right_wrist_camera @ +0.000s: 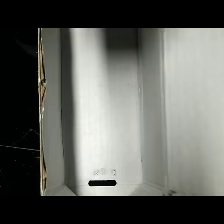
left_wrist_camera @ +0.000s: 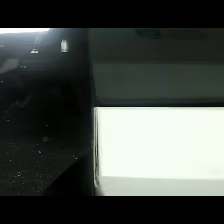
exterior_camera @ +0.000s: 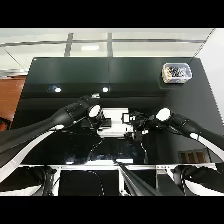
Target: Fold the box and place the chain.
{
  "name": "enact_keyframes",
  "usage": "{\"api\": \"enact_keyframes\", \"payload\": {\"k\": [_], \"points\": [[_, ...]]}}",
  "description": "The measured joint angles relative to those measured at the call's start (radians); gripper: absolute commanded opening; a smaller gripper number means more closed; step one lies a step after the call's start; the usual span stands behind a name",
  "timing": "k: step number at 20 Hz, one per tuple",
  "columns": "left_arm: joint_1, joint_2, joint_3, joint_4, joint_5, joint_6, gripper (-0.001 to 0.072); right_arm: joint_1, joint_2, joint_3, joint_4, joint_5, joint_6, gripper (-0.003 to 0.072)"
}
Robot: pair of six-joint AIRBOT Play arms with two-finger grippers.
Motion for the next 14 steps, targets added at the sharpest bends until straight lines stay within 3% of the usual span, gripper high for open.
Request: {"api": "enact_keyframes", "payload": {"k": [2, 3, 4, 5, 6, 7, 8, 9, 11, 12, 13, 14], "points": [[0.000, -0.002, 0.000, -0.004, -0.002, 0.000, 0.0032, 0.000, 0.000, 0.000, 0.000, 0.000, 0.000, 0.0243], [0.000, -0.002, 0.000, -0.005, -0.002, 0.000, 0.0163, 0.000, 0.000, 0.000, 0.000, 0.000, 0.000, 0.0243], [0.000, -0.003, 0.000, -0.007, -0.004, 0.000, 0.0389, 0.000, 0.000, 0.000, 0.000, 0.000, 0.000, 0.0243], [0.000, -0.004, 0.001, -0.008, -0.010, 0.000, 0.0456, 0.000, 0.000, 0.000, 0.000, 0.000, 0.000, 0.0243], [0.000, -0.003, 0.004, -0.008, -0.008, -0.001, 0.0452, 0.000, 0.000, 0.000, 0.000, 0.000, 0.000, 0.0242], [0.000, -0.003, 0.007, -0.007, -0.006, 0.000, 0.0330, 0.000, 0.000, 0.000, 0.000, 0.000, 0.000, 0.0243], [0.000, -0.003, 0.008, -0.006, -0.006, 0.000, 0.0090, 0.000, 0.000, 0.000, 0.000, 0.000, 0.000, 0.0243], [0.000, -0.003, 0.010, -0.003, -0.006, 0.000, 0.0022, 0.000, 0.000, 0.000, 0.000, 0.000, 0.000, 0.0242], [0.000, -0.004, 0.011, 0.000, -0.008, 0.003, 0.0022, 0.000, 0.000, 0.000, 0.000, 0.000, 0.000, 0.0245], [0.000, -0.004, 0.012, 0.000, -0.008, 0.002, 0.0022, 0.000, 0.000, 0.000, 0.000, 0.000, 0.000, 0.0413], [0.000, -0.004, 0.012, 0.000, -0.008, 0.002, 0.0022, 0.000, 0.000, 0.000, 0.000, -0.001, 0.001, 0.0705], [0.000, -0.004, 0.013, 0.001, -0.003, 0.003, 0.0022, 0.000, 0.001, 0.000, -0.001, -0.001, 0.006, 0.0699]]}}
